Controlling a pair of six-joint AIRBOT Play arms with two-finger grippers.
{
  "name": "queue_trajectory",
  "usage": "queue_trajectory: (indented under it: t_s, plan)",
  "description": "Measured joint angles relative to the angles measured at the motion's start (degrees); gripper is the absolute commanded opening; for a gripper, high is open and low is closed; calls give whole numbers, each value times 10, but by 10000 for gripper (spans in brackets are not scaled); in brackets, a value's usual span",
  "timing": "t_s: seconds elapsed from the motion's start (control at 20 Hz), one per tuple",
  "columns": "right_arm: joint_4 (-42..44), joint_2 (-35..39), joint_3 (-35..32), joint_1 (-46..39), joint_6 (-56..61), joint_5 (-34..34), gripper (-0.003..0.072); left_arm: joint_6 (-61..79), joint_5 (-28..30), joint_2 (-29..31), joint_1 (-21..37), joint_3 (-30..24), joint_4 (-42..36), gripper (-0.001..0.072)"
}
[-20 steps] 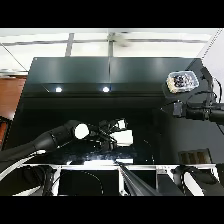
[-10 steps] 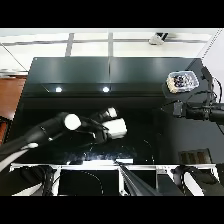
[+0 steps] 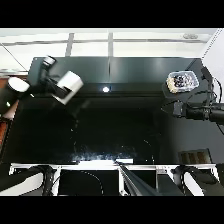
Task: Fold the box and place the chain.
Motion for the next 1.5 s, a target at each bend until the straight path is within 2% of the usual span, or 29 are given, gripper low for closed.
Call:
queue_trajectory:
  t_s: [0.25, 0.5, 0.55, 0.6, 0.65, 0.8, 0.9, 1.05, 1.1, 1.15, 1.2, 1.25, 1.35, 1.4, 1.5]
  plan:
    - [0, 0, 0, 0, 0, -1, 43, -118, -11, -169, 100, 201, 93, 362]
    - [5, 0, 0, 0, 12, -2, 43, -170, -20, -306, 144, 355, 124, 363]
    - [5, 0, 0, 0, 13, -3, 43, -179, -26, -329, 147, 377, 127, 381]
    - [5, 0, 0, 0, 16, -4, 43, -189, -27, -346, 149, 394, 128, 501]
    - [6, 0, 0, 0, 17, -6, 43, -200, -32, -363, 150, 408, 130, 704]
    - [7, 0, 0, 0, 22, -13, 43, -247, -43, -388, 152, 437, 133, 719]
    - [7, 0, 0, 0, 22, -16, 43, -268, -76, -392, 153, 473, 142, 719]
    - [5, 0, 0, 0, 23, -21, 43, -285, -181, -383, 153, 570, 161, 710]
    - [3, 0, 1, 0, 23, -21, 43, -292, -217, -373, 153, 599, 165, 580]
    - [0, 0, 3, 0, 21, -20, 43, -304, -255, -357, 153, 620, 169, 258]
    - [-9, 0, 7, 0, 19, -18, 43, -317, -286, -335, 153, 628, 172, 34]
    - [-17, 0, 14, 0, 17, -13, 43, -331, -314, -305, 153, 627, 174, 31]
    - [-50, 2, 38, 0, 16, 8, 43, -351, -354, -234, 153, 589, 176, 31]
    - [-69, 7, 51, 0, 17, 18, 43, -356, -364, -193, 151, 557, 177, 30]
    - [-116, 26, 69, 0, 18, 29, 43, -363, -359, -93, 144, 460, 175, 31]
